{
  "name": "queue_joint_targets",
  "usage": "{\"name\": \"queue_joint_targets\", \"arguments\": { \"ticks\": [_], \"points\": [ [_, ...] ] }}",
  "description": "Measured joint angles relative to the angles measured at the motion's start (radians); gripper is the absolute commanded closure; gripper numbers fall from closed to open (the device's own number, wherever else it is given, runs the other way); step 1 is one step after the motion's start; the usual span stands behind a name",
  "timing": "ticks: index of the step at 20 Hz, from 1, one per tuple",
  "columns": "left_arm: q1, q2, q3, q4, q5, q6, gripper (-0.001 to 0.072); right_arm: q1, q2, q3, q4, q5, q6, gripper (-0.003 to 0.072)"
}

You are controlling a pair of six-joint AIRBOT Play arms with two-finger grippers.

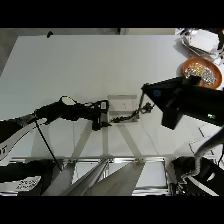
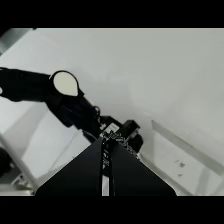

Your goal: Fold the box and place the chain.

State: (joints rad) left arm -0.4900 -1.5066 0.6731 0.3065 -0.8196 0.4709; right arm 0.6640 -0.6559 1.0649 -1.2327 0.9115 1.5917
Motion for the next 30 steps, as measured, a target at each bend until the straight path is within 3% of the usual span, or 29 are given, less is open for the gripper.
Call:
{"name": "queue_joint_targets", "arguments": {
  "ticks": [13, 15, 16, 23, 25, 30],
  "points": [
    [0.0, 0.0, 0.0, 0.0, 0.0, 0.0, 0.0501, 0.053, -0.484, 0.0, -0.023, 0.089, -0.077, 0.0666],
    [0.0, 0.0, 0.0, 0.0, 0.0, 0.0, 0.0501, 0.053, -0.534, 0.0, -0.025, 0.103, -0.079, 0.0525],
    [0.0, 0.0, 0.0, 0.0, 0.0, 0.0, 0.0501, 0.053, -0.557, 0.0, -0.027, 0.114, -0.081, 0.0496],
    [0.0, 0.0, 0.0, 0.0, 0.0, 0.0, 0.0501, 0.048, -0.598, 0.0, -0.047, 0.175, -0.082, 0.047],
    [0.0, 0.0, 0.0, 0.0, 0.0, 0.0, 0.0501, 0.024, -0.559, 0.0, -0.087, 0.206, -0.082, 0.0234],
    [0.0, 0.0, 0.0, 0.0, 0.0, 0.0, 0.0501, -0.141, -0.478, -0.01, -0.267, 0.404, -0.126, 0.0208]
  ]
}}
